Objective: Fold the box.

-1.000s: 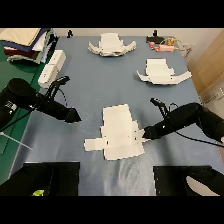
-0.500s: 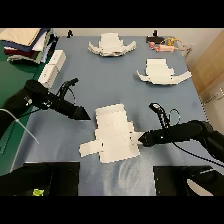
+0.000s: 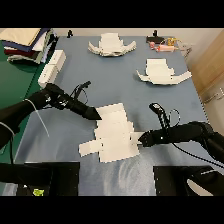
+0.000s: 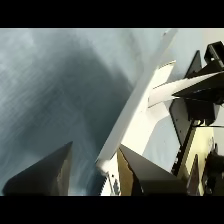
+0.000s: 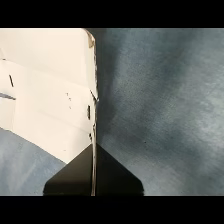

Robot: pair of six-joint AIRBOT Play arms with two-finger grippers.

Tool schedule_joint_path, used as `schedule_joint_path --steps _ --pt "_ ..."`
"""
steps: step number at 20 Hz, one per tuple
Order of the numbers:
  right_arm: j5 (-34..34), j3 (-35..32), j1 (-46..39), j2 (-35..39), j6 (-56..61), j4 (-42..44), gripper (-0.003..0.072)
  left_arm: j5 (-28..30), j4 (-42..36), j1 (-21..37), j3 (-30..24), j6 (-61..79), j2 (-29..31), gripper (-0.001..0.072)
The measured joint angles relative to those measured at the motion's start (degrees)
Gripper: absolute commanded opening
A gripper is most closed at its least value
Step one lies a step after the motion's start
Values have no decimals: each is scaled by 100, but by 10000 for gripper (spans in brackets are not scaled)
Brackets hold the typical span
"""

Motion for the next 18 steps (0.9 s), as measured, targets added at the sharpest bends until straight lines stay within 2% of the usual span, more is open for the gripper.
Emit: schedule_joint_path --steps 1,3,4,6,7,8,15,17,18 --pt "2 2 0 0 0 0 5 -24 -20 -136 103 59 -105 416" --pt "2 0 0 0 2 0 5 -157 -63 -330 247 151 -243 251" --pt "2 0 0 0 0 -2 5 -264 -63 -396 295 219 -291 226" --pt "-4 0 0 0 2 -24 5 -487 -68 -463 352 337 -345 225" --pt "-15 -2 0 -2 2 -31 5 -625 -63 -490 374 385 -363 190" --pt "-13 -2 0 -2 2 -31 5 -697 -70 -503 387 420 -374 17" --pt "-7 -4 2 -2 4 -33 14 -927 -70 -542 415 658 -402 14" --pt "48 11 2 -2 2 -122 188 -984 -61 -549 415 667 -404 14" --pt "52 24 2 0 2 -280 243 -1010 -55 -560 415 671 -404 14"
